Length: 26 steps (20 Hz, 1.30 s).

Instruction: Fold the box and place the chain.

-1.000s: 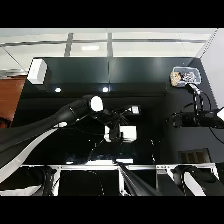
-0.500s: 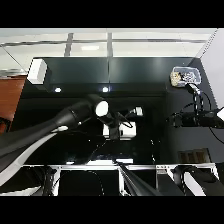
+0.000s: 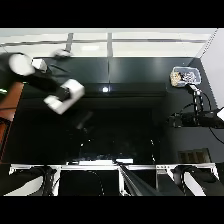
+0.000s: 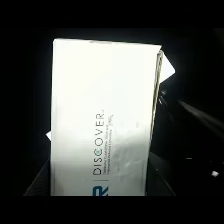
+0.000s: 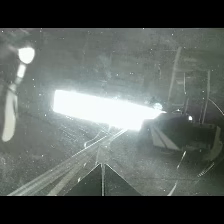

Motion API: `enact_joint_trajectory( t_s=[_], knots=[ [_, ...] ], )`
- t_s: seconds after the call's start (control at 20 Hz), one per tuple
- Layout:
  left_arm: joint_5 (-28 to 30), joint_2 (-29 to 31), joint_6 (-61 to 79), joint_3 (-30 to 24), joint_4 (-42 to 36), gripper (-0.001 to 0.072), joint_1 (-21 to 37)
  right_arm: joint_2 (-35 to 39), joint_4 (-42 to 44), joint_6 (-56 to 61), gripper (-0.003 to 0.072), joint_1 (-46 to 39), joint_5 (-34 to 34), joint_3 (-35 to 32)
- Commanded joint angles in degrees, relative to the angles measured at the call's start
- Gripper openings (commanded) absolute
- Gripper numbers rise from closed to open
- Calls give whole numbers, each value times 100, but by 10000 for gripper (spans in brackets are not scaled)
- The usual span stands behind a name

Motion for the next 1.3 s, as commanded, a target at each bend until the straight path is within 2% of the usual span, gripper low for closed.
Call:
enact_joint_trajectory(
  t_s=[0.0,0.15,0.25,0.45,0.7,0.85,0.9,0.95,1.0,1.1,1.2,1.25],
  knots=[
    [-46,-173,-498,-87,55,391,2079,2,2,55,13,-4,-9,-2],
    [-216,-662,-382,-72,11,396,3049,2,2,138,12,-4,26,-2],
    [234,-822,59,-70,-9,397,3307,2,2,245,13,-2,68,-2],
    [1069,-1414,518,197,-313,396,3300,2,2,442,12,-4,9,-2],
    [1036,-2597,920,1296,-702,410,3246,2,2,544,13,-2,-4,-2],
    [1360,-2933,866,1744,-669,426,3145,2,22,546,13,-4,-98,-2],
    [1456,-2977,732,1849,-669,514,3110,2,24,546,13,-2,-107,-2],
    [1550,-2981,579,1921,-656,720,3093,2,26,546,13,-2,-94,-2],
    [1526,-2979,391,2068,-647,716,3069,2,44,544,13,-2,-81,-2],
    [1043,-2977,186,2623,-669,716,2981,2,46,544,13,-2,-92,-2],
    [299,-2975,107,3475,-680,710,2844,2,59,542,13,-2,-142,-2],
    [-131,-2975,-83,3954,-719,679,2754,2,127,540,13,-2,-210,-2]
  ],
)
